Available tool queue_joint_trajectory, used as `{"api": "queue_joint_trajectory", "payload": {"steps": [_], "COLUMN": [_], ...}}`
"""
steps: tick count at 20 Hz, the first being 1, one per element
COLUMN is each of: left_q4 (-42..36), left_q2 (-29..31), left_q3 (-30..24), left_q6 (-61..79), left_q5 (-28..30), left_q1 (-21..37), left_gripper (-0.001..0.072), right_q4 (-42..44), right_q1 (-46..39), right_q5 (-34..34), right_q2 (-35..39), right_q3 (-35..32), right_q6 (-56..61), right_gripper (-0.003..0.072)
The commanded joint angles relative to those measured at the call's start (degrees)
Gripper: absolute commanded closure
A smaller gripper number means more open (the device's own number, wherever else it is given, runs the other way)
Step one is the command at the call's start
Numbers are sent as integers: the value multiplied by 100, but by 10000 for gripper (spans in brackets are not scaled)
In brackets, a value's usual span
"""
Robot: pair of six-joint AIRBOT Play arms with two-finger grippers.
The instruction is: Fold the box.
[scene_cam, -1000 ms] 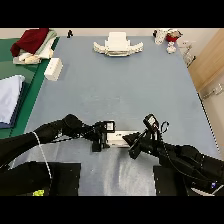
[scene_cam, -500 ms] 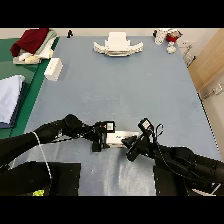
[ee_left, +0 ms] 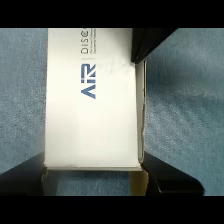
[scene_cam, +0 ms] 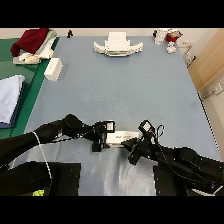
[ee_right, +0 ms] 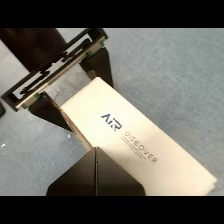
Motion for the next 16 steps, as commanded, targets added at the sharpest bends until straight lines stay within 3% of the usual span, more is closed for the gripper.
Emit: {"api": "queue_joint_trajectory", "payload": {"steps": [1,5,9,12,16], "left_q4": [13,13,13,13,13], "left_q2": [0,0,0,0,0], "left_q3": [2,2,2,2,2], "left_q6": [17,17,17,17,17], "left_q5": [2,4,2,2,2], "left_q1": [0,0,0,0,0], "left_gripper": [248,248,248,248,248], "right_q4": [-361,-1147,-1888,-1853,-968], "right_q1": [-87,-680,-1410,-2138,-3427], "right_q5": [-83,-1696,-3932,-5080,-6061], "right_q2": [330,289,-155,-896,-2015], "right_q3": [122,918,2186,3086,4148], "right_q6": [-2,-2,-334,-1316,-2577], "right_gripper": [682,682,683,683,685]}}
